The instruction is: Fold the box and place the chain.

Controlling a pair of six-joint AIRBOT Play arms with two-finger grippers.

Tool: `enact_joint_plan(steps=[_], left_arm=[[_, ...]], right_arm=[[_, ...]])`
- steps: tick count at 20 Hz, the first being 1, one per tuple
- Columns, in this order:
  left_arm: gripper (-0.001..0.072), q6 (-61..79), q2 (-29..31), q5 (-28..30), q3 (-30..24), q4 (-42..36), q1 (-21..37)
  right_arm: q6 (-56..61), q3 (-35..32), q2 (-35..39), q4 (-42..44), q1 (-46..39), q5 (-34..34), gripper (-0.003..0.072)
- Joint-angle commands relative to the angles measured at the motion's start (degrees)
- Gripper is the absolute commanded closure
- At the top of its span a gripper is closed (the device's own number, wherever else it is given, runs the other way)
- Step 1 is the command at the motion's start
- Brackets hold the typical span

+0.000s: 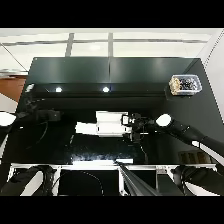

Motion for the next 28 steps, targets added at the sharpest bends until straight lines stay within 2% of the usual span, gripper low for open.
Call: enact_joint_plan(steps=[1, 6, 8, 11, 14, 17, 20, 21, 23, 24, 25, 26, 28], left_arm=[[0.068, -14.29, -0.57, -9.18, -1.38, 5.29, 12.41], [0.0679, -10.99, -11.96, -17.07, -1.53, 2.08, 12.68], [0.0679, -4.22, -18.08, -18.16, -1.53, -5.05, 10.14], [0.0681, 3.06, -24.74, -16.11, -1.53, -14.8, 5.7], [0.0681, 5.84, -28.13, -13.62, -1.53, -18.25, 0.44], [0.0682, 5.99, -28.39, -10.6, -1.25, -18.08, -4.83], [0.068, 6.01, -28.39, -10.51, 0.63, -18.03, -8.41], [0.0644, 5.99, -28.39, -10.95, 1.46, -17.84, -9.14], [0.0309, 6.16, -28.35, -14.71, 3.78, -16.98, -9.57], [0.0217, 6.23, -28.35, -17.42, 5.49, -14.43, -9.57], [0.0056, 6.19, -28.35, -20.61, 7.56, -11.17, -9.57], [-0.0003, 5.46, -28.35, -23.02, 9.31, -8.74, -9.57], [-0.0003, 4.02, -28.26, -25.66, 11.85, -7.54, -9.81]], right_arm=[[0.0, 0.04, -0.04, 0.0, 0.02, 0.04, 0.0215], [0.0, 0.04, -0.04, 0.0, 0.02, 0.04, 0.0216], [0.02, 0.04, -0.04, 0.0, 0.02, 0.04, 0.0216], [0.0, 0.04, -0.04, 0.0, 0.02, 0.04, 0.0215], [0.02, 0.04, -0.04, 0.0, 0.02, 0.04, 0.0216], [0.02, 0.04, -0.04, 0.0, 0.02, 0.04, 0.0216], [0.0, 0.04, -0.04, 0.0, 0.02, 0.04, 0.0216], [0.0, 0.04, -0.04, 0.0, 0.02, 0.04, 0.0215], [0.0, 0.04, -0.04, 0.0, 0.02, 0.04, 0.0215], [0.0, 0.04, -0.04, 0.0, 0.02, 0.04, 0.0216], [0.0, 0.04, -0.04, 0.0, 0.02, 0.04, 0.0215], [0.0, 0.04, -0.04, 0.0, 0.02, 0.04, 0.0215], [0.0, 0.04, -0.04, 0.0, 0.02, 0.04, 0.0215]])
